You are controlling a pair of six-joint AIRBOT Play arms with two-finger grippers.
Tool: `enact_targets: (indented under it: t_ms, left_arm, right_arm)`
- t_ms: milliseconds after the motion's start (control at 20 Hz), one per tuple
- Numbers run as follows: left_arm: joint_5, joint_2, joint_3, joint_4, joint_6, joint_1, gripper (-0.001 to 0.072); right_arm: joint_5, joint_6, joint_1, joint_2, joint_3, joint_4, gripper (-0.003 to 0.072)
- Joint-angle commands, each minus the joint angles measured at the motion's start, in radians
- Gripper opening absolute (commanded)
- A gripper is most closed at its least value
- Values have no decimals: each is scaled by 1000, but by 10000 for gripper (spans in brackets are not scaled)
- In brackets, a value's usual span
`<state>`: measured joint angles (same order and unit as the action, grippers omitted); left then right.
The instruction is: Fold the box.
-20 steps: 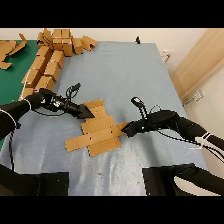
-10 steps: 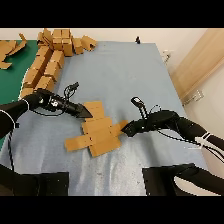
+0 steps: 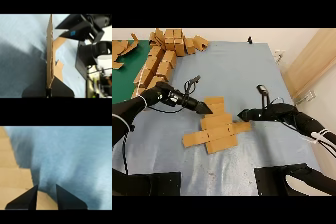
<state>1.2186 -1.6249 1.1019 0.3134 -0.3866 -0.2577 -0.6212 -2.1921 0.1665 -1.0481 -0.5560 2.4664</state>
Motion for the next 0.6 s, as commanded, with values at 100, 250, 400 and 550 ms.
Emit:
enact_targets:
  t_ms: [100,250,400,550]
  left_arm:
    - [-160,137,-3,-10,258,-110,12]
    - [-230,204,-101,-76,396,-143,11]
    - [-281,256,-215,-118,509,-178,11]
    - [-349,309,-299,-119,585,-209,11]
  right_arm:
    - [25,135,-64,67,-33,0,355]
    - [29,136,-64,98,-33,0,355]
    - [40,142,-63,102,-32,-1,354]
    - [45,143,-63,102,-32,0,354]
